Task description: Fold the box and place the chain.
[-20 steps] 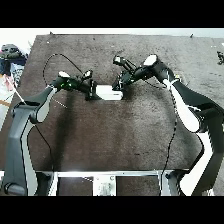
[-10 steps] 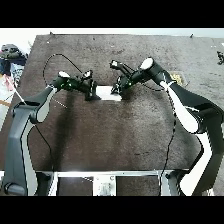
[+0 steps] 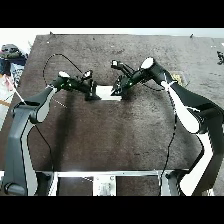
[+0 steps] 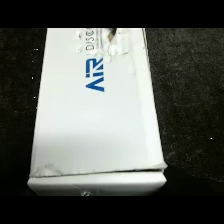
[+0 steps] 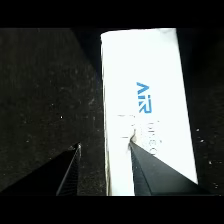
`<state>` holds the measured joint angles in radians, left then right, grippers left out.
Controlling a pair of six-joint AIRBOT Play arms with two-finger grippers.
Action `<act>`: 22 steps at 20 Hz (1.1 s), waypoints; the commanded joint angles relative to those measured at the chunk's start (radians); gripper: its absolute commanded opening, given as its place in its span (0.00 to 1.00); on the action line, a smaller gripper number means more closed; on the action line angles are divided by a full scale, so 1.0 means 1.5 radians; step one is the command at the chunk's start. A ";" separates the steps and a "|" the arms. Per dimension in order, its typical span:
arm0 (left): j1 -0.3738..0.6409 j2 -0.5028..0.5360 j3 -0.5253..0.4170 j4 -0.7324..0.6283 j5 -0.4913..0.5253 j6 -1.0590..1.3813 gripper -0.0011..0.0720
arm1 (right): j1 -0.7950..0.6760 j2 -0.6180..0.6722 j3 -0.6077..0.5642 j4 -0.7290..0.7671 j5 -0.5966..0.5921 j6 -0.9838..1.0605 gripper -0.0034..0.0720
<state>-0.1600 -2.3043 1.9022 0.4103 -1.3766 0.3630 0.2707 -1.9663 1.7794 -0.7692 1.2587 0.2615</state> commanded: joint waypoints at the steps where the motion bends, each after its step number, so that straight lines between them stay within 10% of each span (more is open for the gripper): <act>1: 0.001 0.000 0.000 0.000 0.001 0.001 0.64 | -0.011 0.009 0.001 0.035 -0.007 0.004 0.50; 3: 0.001 0.000 0.000 0.000 0.001 0.001 0.64 | -0.023 0.008 0.001 0.091 -0.012 0.006 0.44; 5: 0.001 0.000 0.000 0.000 0.001 0.001 0.64 | -0.028 0.008 0.000 0.115 -0.011 0.017 0.06; 22: 0.001 0.000 0.000 0.000 0.001 0.001 0.64 | -0.029 -0.069 -0.020 0.096 0.036 0.068 0.06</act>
<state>-0.1600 -2.3043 1.9022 0.4118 -1.3746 0.3679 0.2276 -2.0747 1.7523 -0.6109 1.3312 0.3588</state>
